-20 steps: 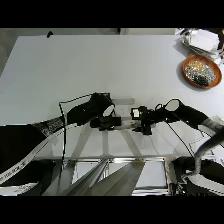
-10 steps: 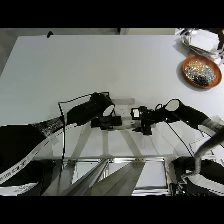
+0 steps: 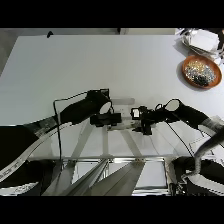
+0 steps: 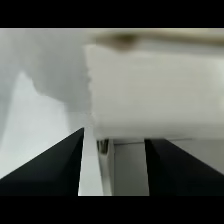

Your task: Fold the box and place the chain.

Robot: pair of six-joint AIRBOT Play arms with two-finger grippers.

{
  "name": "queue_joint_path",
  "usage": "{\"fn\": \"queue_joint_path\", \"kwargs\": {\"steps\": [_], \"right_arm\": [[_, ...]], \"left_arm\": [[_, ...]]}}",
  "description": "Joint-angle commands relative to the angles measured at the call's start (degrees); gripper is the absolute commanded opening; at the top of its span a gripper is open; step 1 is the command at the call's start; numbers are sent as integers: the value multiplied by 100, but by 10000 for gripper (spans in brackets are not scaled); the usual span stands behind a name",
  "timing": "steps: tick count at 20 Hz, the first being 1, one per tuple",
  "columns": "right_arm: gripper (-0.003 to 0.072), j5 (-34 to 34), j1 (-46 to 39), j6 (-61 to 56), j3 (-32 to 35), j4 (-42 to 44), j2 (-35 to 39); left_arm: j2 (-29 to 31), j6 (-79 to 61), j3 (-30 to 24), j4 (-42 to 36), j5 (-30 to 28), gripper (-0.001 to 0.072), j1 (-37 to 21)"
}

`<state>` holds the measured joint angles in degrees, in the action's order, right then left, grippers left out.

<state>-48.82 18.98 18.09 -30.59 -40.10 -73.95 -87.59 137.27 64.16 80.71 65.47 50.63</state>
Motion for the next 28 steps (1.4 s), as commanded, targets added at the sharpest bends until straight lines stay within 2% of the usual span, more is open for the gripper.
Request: {"fn": "queue_joint_path", "kwargs": {"steps": [1, 3, 5, 7, 10, 12, 13, 15, 17, 18, 19, 20, 22, 24, 28], "right_arm": [[283, 0, 0, -2, -2, 2, 4], [283, 0, 0, -2, -2, 2, 4], [283, 0, 0, -2, -2, 4, 4], [283, 0, 0, -2, -2, 4, 4], [283, 0, 0, -2, -2, 2, 4], [283, 0, 0, -2, -2, 4, 4], [283, 2, 0, -2, -2, 4, 4], [283, 0, 0, -2, -2, 4, 4], [283, 0, 0, -2, -2, 2, 4], [283, 2, 0, -2, -2, 2, 4], [283, 0, 0, -2, -2, 4, 4], [283, 0, 0, -2, -2, 2, 4], [283, 0, 0, -2, -2, 4, 4], [283, 2, 0, -2, -2, 2, 4], [283, 2, 0, -2, -2, 2, 4]], "left_arm": [[402, -767, -2, 7, 157, 489, -247], [697, -1478, -2, -15, 374, 633, -420], [1078, -2833, -52, -4, 627, 647, -599], [1646, -4887, -356, -9, 605, 647, -769], [2677, -8373, -1388, -446, 190, 642, -1172], [3254, -10736, -2352, -1154, -415, 629, -1696], [3353, -11569, -2743, -1593, -756, 629, -1958], [3222, -12815, -3362, -2671, -1502, 633, -2441], [2811, -14329, -3679, -3685, -2017, 658, -2743], [2549, -15125, -3696, -4059, -2164, 660, -2787], [2260, -15925, -3696, -4546, -2326, 701, -2785], [2004, -16554, -3694, -5049, -2371, 700, -2756], [1578, -17188, -3694, -5936, -2363, 700, -2640], [1300, -17564, -3694, -6422, -2363, 701, -2507], [1134, -17713, -3694, -6570, -2354, 702, -2400]]}}
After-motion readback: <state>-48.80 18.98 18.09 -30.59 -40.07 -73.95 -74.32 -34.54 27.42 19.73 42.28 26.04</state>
